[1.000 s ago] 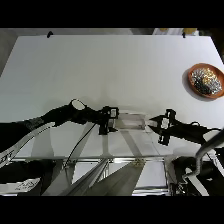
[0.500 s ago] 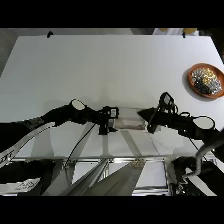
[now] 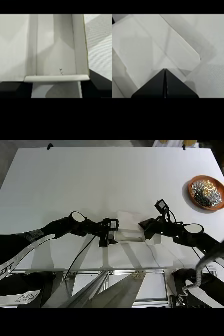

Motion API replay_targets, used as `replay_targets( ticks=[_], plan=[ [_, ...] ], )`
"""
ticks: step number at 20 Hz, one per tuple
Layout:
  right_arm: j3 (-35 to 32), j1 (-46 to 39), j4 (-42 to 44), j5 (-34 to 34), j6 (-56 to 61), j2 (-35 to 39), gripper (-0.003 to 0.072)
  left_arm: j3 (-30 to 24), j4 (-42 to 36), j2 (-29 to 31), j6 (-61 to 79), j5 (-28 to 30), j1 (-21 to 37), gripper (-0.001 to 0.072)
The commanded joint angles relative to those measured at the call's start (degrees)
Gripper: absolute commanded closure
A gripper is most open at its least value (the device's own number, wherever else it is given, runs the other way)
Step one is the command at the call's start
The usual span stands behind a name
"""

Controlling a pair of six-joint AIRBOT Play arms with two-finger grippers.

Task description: Fold the box and place the chain.

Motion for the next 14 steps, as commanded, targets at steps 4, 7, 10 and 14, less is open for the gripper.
replay_targets(
  ticks=[4,7,10,14],
  plan=[
    [20.33,-0.02,-39.26,21.33,18.97,-0.42,0.0668,0.02,0.09,0.00,0.07,0.07,0.00,0.0500],
    [21.88,0.02,-42.34,32.98,0.85,0.39,0.0669,0.02,0.09,0.00,0.07,0.07,0.00,0.0500],
    [19.50,0.02,-45.75,34.32,-2.73,0.50,0.0668,0.02,0.07,0.00,0.07,0.07,0.00,0.0500],
    [12.72,0.02,-42.25,30.67,-13.62,0.61,0.0481,0.02,0.07,0.00,0.07,0.09,0.00,0.0500]
  ],
)
